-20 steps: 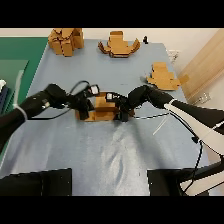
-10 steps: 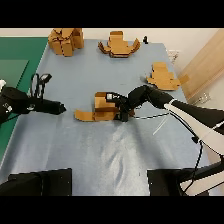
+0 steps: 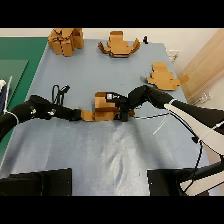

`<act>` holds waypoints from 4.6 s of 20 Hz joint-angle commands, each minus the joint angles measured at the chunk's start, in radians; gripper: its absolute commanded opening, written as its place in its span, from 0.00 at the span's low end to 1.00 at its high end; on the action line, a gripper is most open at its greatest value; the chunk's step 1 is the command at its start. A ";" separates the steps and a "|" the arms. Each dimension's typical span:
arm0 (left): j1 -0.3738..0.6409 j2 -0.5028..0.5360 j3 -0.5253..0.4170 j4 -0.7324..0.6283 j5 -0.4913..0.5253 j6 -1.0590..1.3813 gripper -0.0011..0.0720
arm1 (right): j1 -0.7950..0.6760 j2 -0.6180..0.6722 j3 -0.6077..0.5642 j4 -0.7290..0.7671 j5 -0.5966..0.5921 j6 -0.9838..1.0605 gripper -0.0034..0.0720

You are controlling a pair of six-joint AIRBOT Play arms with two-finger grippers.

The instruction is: Fold the box.

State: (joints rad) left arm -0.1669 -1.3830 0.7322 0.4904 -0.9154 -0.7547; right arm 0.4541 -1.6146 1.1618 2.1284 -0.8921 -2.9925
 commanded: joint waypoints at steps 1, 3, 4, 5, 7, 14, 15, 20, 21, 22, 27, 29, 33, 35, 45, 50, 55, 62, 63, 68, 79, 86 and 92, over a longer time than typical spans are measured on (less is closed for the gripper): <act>-0.031 -0.019 -0.001 -0.176 -0.007 0.142 0.04 | 0.001 0.000 0.000 0.000 0.000 0.000 0.09; -0.031 -0.019 0.003 -0.185 -0.026 0.177 0.04 | 0.001 0.000 0.000 0.000 0.000 0.000 0.09; -0.031 -0.019 0.005 -0.193 -0.044 0.205 0.04 | 0.001 0.000 0.000 0.000 0.000 0.000 0.09; -0.031 -0.019 0.005 -0.217 -0.063 0.242 0.08 | 0.001 0.000 0.000 0.000 0.000 0.000 0.09; -0.031 -0.019 0.005 -0.279 -0.063 0.271 0.53 | 0.001 0.000 0.000 0.000 0.000 0.000 0.09; -0.033 -0.021 0.005 -0.343 -0.038 0.322 0.53 | 0.001 0.000 0.000 0.000 0.000 0.000 0.09; -0.033 -0.025 0.008 -0.365 -0.038 0.325 0.53 | 0.001 0.000 0.000 0.000 0.000 0.000 0.09; -0.069 -0.041 0.042 -0.366 -0.036 0.314 0.53 | 0.001 0.000 0.000 0.000 0.000 0.000 0.09; -0.089 -0.042 0.055 -0.345 -0.028 0.284 0.53 | 0.001 0.000 0.000 0.000 0.000 0.000 0.09; -0.110 -0.042 0.071 -0.305 -0.012 0.243 0.53 | 0.001 0.000 0.000 0.000 0.000 0.000 0.09; -0.206 -0.042 0.219 0.149 0.042 -0.376 0.54 | 0.001 0.000 0.000 0.000 0.000 0.000 0.09; -0.229 -0.042 0.268 0.231 0.015 -0.486 0.54 | 0.001 0.000 0.000 0.000 0.001 0.000 0.09; -0.294 -0.042 0.330 0.354 -0.049 -0.636 0.53 | 0.001 0.000 0.000 0.000 0.001 0.000 0.09; -0.327 -0.043 0.334 0.464 -0.046 -0.729 0.53 | 0.001 0.000 0.000 0.000 0.001 0.000 0.09; -0.346 -0.036 0.355 0.575 -0.053 -0.874 0.53 | 0.001 0.000 0.000 0.000 0.001 0.000 0.09; -0.407 -0.043 0.371 0.684 0.014 -1.040 0.53 | 0.001 0.000 0.000 0.000 0.002 0.000 0.09; -0.476 -0.085 0.446 0.829 -0.083 -1.206 0.53 | 0.001 0.000 0.000 0.000 0.002 0.000 0.09; -0.560 -0.196 0.547 0.999 -0.174 -1.391 0.53 | 0.001 0.000 0.000 0.000 0.002 0.000 0.09; -0.568 -0.206 0.558 1.010 -0.181 -1.401 0.53 | 0.001 0.000 0.000 0.000 0.002 0.000 0.09; -0.577 -0.217 0.584 1.040 -0.188 -1.424 0.04 | 0.001 0.000 0.000 0.000 0.002 0.000 0.09; -0.573 -0.220 0.610 1.067 -0.193 -1.400 0.73 | 0.000 0.000 0.000 0.000 0.001 0.000 0.09; -0.568 -0.282 0.610 1.078 -0.204 -1.409 0.71 | 0.000 0.000 0.000 0.000 0.001 0.000 0.09; -0.567 -0.283 0.610 1.050 -0.199 -1.365 0.03 | 0.000 0.000 0.000 0.000 0.001 0.000 0.09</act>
State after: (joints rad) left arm -0.7330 -1.6627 1.3415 1.5688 -1.1088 -2.1544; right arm 0.4549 -1.6154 1.1610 2.1315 -0.8909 -2.9910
